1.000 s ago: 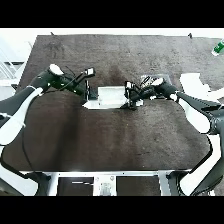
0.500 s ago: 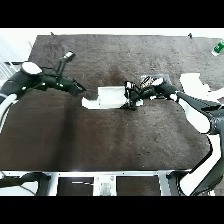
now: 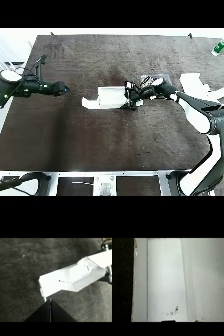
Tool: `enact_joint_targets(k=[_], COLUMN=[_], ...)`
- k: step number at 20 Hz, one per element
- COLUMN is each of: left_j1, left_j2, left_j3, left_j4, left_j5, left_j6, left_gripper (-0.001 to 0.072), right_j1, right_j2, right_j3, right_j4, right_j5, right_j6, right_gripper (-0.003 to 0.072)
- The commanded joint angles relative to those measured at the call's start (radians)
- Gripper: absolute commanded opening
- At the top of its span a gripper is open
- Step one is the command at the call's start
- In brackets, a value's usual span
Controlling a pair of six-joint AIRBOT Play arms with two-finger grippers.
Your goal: Fold the box and place the chain.
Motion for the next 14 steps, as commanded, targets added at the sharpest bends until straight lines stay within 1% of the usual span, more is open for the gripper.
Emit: enact_joint_targets(k=[1, 3, 7, 10, 14], left_j1=[0.050, 0.050, 0.048, 0.034, -0.008], left_j2=[-0.034, -0.087, -0.220, -0.276, -0.314], left_j3=[-0.011, -0.011, -0.011, -0.010, -0.010], left_j4=[-0.003, -0.018, -0.164, -0.177, -0.180], left_j5=[-0.029, -0.030, -0.068, -0.056, 0.009], left_j6=[-0.048, -0.027, 0.078, 0.084, 0.081], left_gripper=[0.0012, 0.0012, 0.0013, 0.0012, 0.0012], right_j1=[0.001, 0.001, 0.001, 0.001, 0.001], right_j2=[0.000, 0.000, 0.000, 0.000, 0.000], right_j3=[0.000, 0.000, 0.000, 0.000, 0.000], right_j4=[0.000, 0.000, 0.000, 0.000, 0.000], right_j5=[0.000, 0.000, 0.000, 0.000, 0.000], right_j6=[0.000, 0.000, 0.000, 0.000, 0.000], right_gripper=[0.0582, 0.0582, 0.0582, 0.0582, 0.0582])
